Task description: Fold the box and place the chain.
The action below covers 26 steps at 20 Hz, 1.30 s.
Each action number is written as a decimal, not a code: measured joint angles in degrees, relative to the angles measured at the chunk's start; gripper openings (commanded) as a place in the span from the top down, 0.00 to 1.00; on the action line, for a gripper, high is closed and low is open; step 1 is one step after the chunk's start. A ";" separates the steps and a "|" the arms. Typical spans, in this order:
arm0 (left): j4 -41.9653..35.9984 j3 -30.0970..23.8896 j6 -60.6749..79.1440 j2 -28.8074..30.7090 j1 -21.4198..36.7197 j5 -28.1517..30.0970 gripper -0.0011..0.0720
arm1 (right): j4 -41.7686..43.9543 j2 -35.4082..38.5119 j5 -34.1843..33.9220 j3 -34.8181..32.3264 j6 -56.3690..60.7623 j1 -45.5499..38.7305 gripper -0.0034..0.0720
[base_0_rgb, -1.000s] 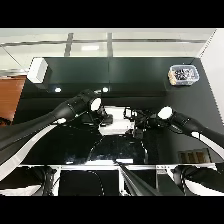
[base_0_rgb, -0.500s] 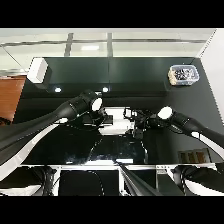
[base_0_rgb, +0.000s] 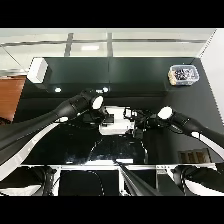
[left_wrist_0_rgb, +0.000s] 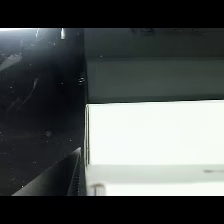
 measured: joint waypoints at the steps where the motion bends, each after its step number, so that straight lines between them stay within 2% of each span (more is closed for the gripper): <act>1: 0.09 0.13 0.00 -0.02 0.00 0.00 0.58 | 0.00 0.00 0.00 0.00 0.00 0.00 0.77; 7: 0.59 0.39 0.20 -0.57 -0.02 -0.48 0.58 | 0.00 0.00 0.02 0.00 0.00 0.00 0.77; 9: 0.74 0.39 0.17 -0.74 -0.02 -0.66 0.61 | 0.00 0.00 0.02 0.00 0.00 0.00 0.77; 10: 0.83 0.39 0.17 -0.79 -0.02 -0.87 0.68 | 0.00 0.00 0.02 0.00 0.00 0.00 0.77; 11: 1.01 0.39 0.17 -0.79 -0.02 -0.92 0.92 | 0.00 0.00 0.00 0.00 0.00 0.00 0.77; 12: 1.18 0.39 0.22 -0.83 -0.02 -1.07 0.95 | 0.00 0.00 0.02 0.00 -0.02 0.00 0.77; 21: 1.36 0.42 0.85 -0.85 -0.46 -0.87 0.95 | 0.02 0.00 0.04 0.00 0.00 0.00 0.75; 22: 1.25 0.42 0.87 -0.85 -0.46 -0.85 0.95 | 0.00 0.00 0.04 0.00 0.00 0.00 0.32; 23: 1.16 0.42 0.90 -0.85 -0.46 -0.81 0.95 | 0.04 0.00 0.04 0.00 0.00 0.00 0.01; 26: 1.03 0.42 1.22 -0.85 -0.46 -0.63 0.95 | -0.74 0.79 0.26 0.22 1.44 0.00 0.01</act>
